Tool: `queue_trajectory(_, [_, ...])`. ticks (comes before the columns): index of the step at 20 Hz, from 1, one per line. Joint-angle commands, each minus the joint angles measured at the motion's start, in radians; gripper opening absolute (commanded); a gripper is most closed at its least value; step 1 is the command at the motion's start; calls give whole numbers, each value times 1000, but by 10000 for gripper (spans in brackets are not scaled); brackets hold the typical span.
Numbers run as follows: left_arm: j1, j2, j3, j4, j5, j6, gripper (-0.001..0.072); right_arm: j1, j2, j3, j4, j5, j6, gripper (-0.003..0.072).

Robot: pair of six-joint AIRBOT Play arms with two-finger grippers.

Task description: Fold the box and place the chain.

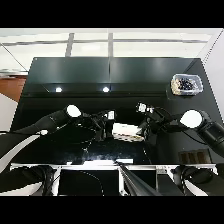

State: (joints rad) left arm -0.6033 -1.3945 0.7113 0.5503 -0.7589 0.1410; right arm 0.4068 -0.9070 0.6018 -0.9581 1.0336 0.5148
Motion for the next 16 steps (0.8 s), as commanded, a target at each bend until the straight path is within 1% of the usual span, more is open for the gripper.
queue_trajectory(1, [0,0,0,0,-1,0,395,0,0,-1,-1,19,6,298])
queue_trajectory(16, [0,0,0,0,-1,0,395,0,0,-8,-1,-10,25,297])
